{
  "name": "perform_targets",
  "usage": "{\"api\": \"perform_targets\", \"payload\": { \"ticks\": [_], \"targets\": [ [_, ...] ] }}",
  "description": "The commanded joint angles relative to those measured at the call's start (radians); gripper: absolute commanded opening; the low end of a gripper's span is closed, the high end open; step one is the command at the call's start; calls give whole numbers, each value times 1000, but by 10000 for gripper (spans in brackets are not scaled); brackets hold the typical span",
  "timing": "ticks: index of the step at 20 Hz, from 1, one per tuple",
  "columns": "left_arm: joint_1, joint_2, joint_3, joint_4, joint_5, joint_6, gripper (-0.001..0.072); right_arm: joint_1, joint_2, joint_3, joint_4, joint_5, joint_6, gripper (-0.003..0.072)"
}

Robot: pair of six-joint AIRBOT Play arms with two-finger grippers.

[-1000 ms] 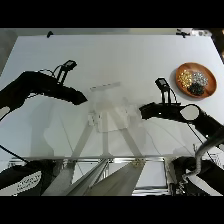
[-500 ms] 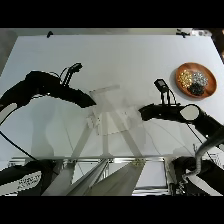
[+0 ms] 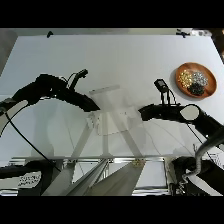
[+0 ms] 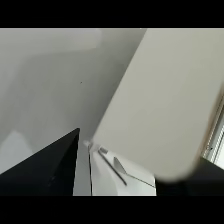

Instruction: Fold the box and place the chain.

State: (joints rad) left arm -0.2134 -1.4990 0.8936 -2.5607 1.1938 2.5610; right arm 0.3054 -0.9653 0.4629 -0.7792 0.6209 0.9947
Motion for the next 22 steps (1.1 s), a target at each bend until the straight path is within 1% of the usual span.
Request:
{"api": "perform_targets", "payload": {
  "ticks": [1, 2, 5, 6, 7, 8, 12, 14, 15, 17, 18, 19, 21, 22],
  "targets": [
    [-44, -56, 0, -90, -40, 114, 478, 1, 1, -1, 1, 1, 0, 13],
    [-61, -68, 0, -103, -62, 133, 476, 1, 1, 0, 1, 4, 0, 13],
    [-95, -87, 1, -119, -106, 170, 367, 1, 1, -1, 1, 20, 0, 13],
    [-98, -87, 1, -117, -110, 180, 295, 1, 1, -1, 1, 21, 0, 13],
    [-97, -87, 1, -117, -110, 187, 207, 1, 1, -1, 1, 22, 0, 13],
    [-96, -87, 1, -115, -111, 192, 12, 1, 1, -1, 1, 22, 0, 13],
    [-96, -83, 1, -105, -113, 242, 6, 1, 1, -1, 1, 24, 0, 13],
    [-97, -60, 1, -94, -108, 271, 4, 1, 2, 0, 1, 33, 0, 15],
    [-97, -40, 1, -93, -97, 309, 3, 1, 3, 0, 1, 46, 0, 36],
    [-97, 14, 1, -91, -79, 397, 3, 1, 21, 2, 0, 85, 0, 256],
    [-97, 47, 1, -89, -90, 397, 3, 1, 37, 5, -5, 114, 0, 355],
    [-97, 78, 1, -76, -96, 397, 3, 1, 56, 7, -11, 144, 0, 407],
    [-100, 139, 1, -9, -93, 397, 3, -4, 111, 7, -18, 198, 2, 412],
    [-106, 167, 1, 34, -73, 397, 3, -9, 149, 7, -31, 222, 10, 412]
  ]
}}
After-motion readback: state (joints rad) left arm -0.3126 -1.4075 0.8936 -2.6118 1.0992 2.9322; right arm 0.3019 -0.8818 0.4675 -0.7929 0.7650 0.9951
